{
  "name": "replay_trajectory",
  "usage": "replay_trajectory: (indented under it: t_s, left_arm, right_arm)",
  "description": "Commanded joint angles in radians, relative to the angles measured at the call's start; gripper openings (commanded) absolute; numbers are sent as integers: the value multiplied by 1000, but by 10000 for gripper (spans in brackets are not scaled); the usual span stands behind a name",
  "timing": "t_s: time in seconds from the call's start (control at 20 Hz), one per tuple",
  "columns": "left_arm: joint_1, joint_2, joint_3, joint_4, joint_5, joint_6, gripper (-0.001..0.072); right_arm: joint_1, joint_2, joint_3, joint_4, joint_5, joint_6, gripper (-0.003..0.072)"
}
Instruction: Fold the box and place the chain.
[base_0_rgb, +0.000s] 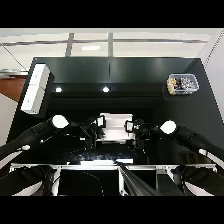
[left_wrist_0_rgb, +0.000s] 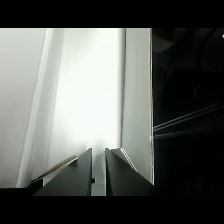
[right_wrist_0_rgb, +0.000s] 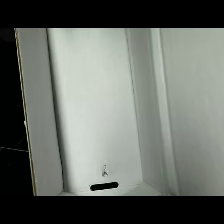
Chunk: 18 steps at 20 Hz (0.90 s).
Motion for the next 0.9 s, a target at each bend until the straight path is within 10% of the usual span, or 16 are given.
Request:
replay_trajectory:
  t_s: [0.0,0.25,0.85]
  left_arm:
    - [-2,-2,0,48,-1,-11,124]
    - [-3,-2,0,45,-1,-11,318]
    - [-3,-2,0,45,-10,-14,406]
  right_arm:
    - [1,1,0,1,0,1,427]
    - [1,1,0,1,0,1,427]
    - [1,1,0,1,0,1,427]
